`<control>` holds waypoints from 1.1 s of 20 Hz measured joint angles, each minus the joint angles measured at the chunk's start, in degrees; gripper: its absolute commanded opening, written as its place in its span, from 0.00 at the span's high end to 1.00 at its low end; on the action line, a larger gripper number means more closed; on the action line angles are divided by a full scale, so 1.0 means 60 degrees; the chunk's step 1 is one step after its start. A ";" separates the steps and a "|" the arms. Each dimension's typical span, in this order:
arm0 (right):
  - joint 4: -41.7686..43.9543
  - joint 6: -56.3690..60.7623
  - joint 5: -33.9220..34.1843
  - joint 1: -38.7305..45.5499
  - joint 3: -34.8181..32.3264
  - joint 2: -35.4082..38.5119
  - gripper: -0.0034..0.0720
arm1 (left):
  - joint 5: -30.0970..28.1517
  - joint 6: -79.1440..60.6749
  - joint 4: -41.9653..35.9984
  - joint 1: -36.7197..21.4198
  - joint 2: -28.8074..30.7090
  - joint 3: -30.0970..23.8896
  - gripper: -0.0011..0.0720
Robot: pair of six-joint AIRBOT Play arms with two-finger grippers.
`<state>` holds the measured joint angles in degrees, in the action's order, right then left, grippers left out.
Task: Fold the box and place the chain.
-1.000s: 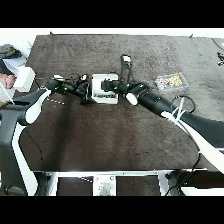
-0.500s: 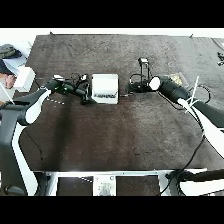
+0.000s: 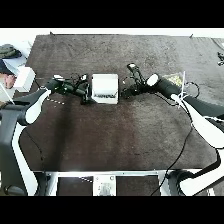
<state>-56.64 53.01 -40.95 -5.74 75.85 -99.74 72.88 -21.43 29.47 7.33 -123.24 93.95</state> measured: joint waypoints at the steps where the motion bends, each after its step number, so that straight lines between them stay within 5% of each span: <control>1: -0.0171 -0.0157 -0.0182 -0.0044 0.0146 -0.0131 0.45 | 0.0000 -0.0004 0.0000 0.0000 0.0000 0.0000 0.65; 6: -0.0936 -0.0586 -0.0510 -0.0331 0.0743 -0.0612 0.45 | 0.0000 -0.0004 -0.0004 0.0000 0.0000 -0.0004 0.65; 7: -0.1005 -0.0663 -0.0535 -0.0415 0.0871 -0.0718 0.56 | -0.0004 0.0000 0.0000 0.0000 0.0000 0.0000 0.65; 8: -0.1075 -0.0721 -0.0528 -0.0481 0.0987 -0.0809 0.77 | 0.0000 0.0000 -0.0004 0.0000 0.0000 0.0000 0.65; 10: -0.1253 -0.0776 -0.0463 -0.0601 0.1147 -0.0933 0.97 | 0.0000 0.0000 0.0000 0.0000 0.0000 -0.0004 0.65; 15: -0.1763 -0.0576 -0.0557 -0.0572 0.1279 -0.0474 0.98 | -0.0004 0.0000 -0.0004 0.0000 0.0000 0.0000 0.65; 22: -0.2127 -0.0310 -0.1191 -0.0845 0.1315 0.1701 0.98 | 0.0000 0.0000 0.0000 0.0000 0.0000 0.0000 0.65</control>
<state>-69.41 51.16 -48.10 -10.81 83.74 -89.54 72.88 -21.43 29.47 7.33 -123.24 93.95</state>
